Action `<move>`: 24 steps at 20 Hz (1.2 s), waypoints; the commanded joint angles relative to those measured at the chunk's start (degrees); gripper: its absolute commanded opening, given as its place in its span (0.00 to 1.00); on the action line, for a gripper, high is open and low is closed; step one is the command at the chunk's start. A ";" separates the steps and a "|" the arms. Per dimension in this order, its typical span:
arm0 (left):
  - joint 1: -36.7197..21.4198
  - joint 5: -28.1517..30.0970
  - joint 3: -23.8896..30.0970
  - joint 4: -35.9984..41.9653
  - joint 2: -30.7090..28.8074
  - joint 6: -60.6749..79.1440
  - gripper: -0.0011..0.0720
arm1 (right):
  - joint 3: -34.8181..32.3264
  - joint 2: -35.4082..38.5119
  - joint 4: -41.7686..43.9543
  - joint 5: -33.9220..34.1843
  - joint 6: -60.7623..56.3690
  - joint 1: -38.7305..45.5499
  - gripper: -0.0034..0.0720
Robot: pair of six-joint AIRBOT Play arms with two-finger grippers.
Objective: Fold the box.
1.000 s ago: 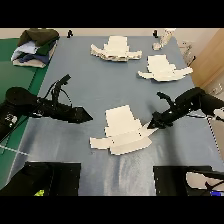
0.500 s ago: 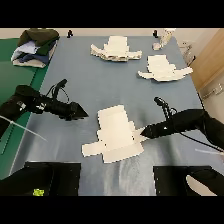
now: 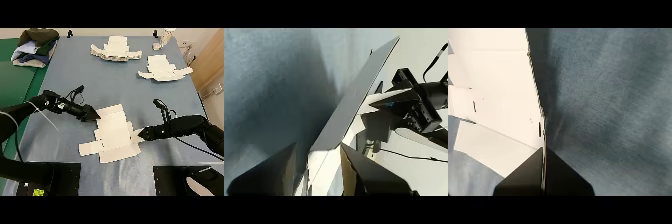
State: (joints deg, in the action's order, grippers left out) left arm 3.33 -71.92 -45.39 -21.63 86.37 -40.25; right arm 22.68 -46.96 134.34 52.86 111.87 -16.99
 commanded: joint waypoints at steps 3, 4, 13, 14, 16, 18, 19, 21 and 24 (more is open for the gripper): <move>5.35 -1.88 -5.60 1.36 6.54 4.28 0.57 | -0.11 0.17 -0.13 -0.37 -0.46 -0.28 0.05; 5.77 -2.89 -5.88 1.14 6.51 5.03 0.57 | -0.11 0.17 -0.20 -0.37 -0.46 -0.26 0.05; 5.86 -7.13 -5.99 -1.99 6.51 5.84 0.31 | -0.11 0.17 -0.37 -0.39 -0.48 -0.28 0.05; 5.88 -7.21 -5.99 -1.97 6.54 6.01 0.25 | -0.11 0.17 -0.37 -0.39 -0.46 -0.26 0.05; 5.88 -7.76 -5.99 -1.95 6.54 7.87 0.03 | -0.11 0.17 -0.37 -0.48 -0.46 -0.26 0.05; 5.88 -7.74 -6.01 -1.92 6.54 8.41 0.03 | -0.11 0.15 -0.39 -0.55 -0.46 -0.26 0.05; 5.88 -7.74 -6.01 -1.79 6.54 8.41 0.03 | -0.11 0.13 -0.39 -0.59 -0.46 -0.26 0.05; 5.95 -7.82 -6.01 -1.55 6.54 8.26 0.03 | 0.00 0.13 -1.25 -0.57 -0.44 -0.26 0.06; 5.99 -8.63 -6.84 -0.42 6.51 10.84 0.03 | 1.29 0.13 -10.71 -1.97 -0.46 -0.24 0.46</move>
